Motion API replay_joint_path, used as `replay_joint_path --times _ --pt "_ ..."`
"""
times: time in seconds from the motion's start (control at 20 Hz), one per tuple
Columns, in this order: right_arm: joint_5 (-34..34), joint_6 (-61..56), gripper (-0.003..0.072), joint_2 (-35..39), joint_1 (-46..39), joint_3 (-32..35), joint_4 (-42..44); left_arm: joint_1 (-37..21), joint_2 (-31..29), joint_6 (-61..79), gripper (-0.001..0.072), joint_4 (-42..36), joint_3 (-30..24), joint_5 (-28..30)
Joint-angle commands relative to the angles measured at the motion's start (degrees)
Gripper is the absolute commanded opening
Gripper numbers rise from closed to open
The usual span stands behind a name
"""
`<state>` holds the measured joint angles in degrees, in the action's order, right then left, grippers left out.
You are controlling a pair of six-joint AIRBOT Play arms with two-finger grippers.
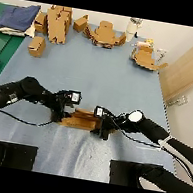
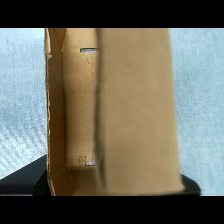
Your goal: Fold the box.
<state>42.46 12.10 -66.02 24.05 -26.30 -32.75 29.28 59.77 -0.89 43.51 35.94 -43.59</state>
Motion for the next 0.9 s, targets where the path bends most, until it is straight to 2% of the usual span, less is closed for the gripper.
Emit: replay_joint_path --times 0.0,0.1,0.15,0.25,0.35,0.45,0.65,0.75,0.85 --pt "0.2 0.0 0.0578 0.0 0.0 0.0 0.0 -0.1 -8.1 -29.5 0.0013 19.0 0.1 -11.1" --pt "0.2 0.0 0.0578 0.0 0.0 0.0 0.0 1.4 -10.0 -37.3 0.0010 16.7 0.1 -17.8" --pt "0.2 0.0 0.0578 0.0 0.0 0.0 0.0 2.6 -10.1 -44.2 0.0009 14.6 0.1 -18.4" --pt "0.2 0.0 0.0578 0.0 0.0 0.0 0.0 4.5 -9.4 -53.8 0.0010 8.0 0.1 -14.7" --pt "0.2 0.0 0.0578 0.0 0.0 0.0 0.0 4.5 -6.8 -53.1 0.0011 -2.8 0.2 -8.7" --pt "0.4 0.0 0.0578 0.0 0.0 0.0 0.0 4.5 -2.2 -52.5 0.0011 -8.9 1.3 -3.0" --pt "0.6 0.0 0.0578 0.0 0.0 0.0 0.0 3.5 9.7 -52.6 0.0012 -11.4 7.8 -1.0" --pt "0.6 0.0 0.0578 0.0 0.0 0.0 0.0 3.1 13.3 -52.6 0.0012 -12.1 11.1 1.6" --pt "0.6 0.0 0.0578 0.0 0.0 0.0 0.0 2.1 15.0 -53.1 0.0013 -13.4 12.9 1.8"
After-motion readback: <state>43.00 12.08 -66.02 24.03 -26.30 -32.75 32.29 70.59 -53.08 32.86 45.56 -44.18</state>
